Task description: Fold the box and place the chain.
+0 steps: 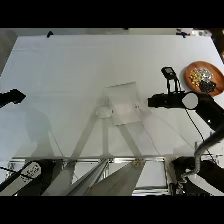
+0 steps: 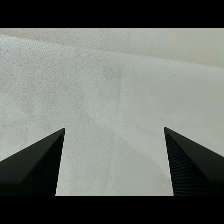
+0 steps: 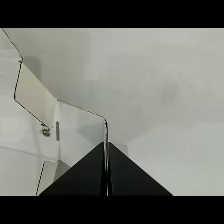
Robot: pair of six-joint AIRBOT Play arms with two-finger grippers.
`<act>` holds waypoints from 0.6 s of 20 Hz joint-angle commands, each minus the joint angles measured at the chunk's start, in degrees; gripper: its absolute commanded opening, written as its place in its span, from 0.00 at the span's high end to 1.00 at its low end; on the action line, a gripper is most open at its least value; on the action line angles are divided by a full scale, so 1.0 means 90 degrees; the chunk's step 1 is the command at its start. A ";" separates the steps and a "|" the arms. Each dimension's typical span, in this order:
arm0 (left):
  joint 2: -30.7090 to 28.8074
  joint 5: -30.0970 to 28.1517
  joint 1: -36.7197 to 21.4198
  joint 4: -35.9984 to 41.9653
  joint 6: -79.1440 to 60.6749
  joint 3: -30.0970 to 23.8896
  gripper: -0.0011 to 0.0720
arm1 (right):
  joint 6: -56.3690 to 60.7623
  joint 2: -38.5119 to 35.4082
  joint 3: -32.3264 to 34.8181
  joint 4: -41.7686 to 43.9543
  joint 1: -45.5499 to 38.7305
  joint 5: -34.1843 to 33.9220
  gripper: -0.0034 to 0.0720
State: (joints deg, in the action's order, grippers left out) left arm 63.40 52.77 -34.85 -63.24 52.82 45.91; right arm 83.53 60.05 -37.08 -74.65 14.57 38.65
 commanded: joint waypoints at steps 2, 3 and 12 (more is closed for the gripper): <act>0.0000 0.0000 -0.0005 -0.0002 -0.0002 -0.0002 0.03 | 0.0923 0.0051 0.0027 -0.1071 0.0260 0.0078 0.95; -0.0002 0.0000 -0.0005 0.0000 -0.0002 -0.0002 0.03 | 0.1071 0.0107 0.0027 -0.1069 0.0364 0.0163 0.95; 0.0000 -0.0002 -0.0005 0.0221 0.0017 -0.0002 0.03 | 0.1906 0.0396 0.0027 -0.1073 0.1059 0.0423 0.95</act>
State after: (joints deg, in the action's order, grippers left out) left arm 63.40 52.77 -34.85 -62.15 52.93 45.91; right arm 98.83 63.35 -36.88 -83.85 23.07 41.85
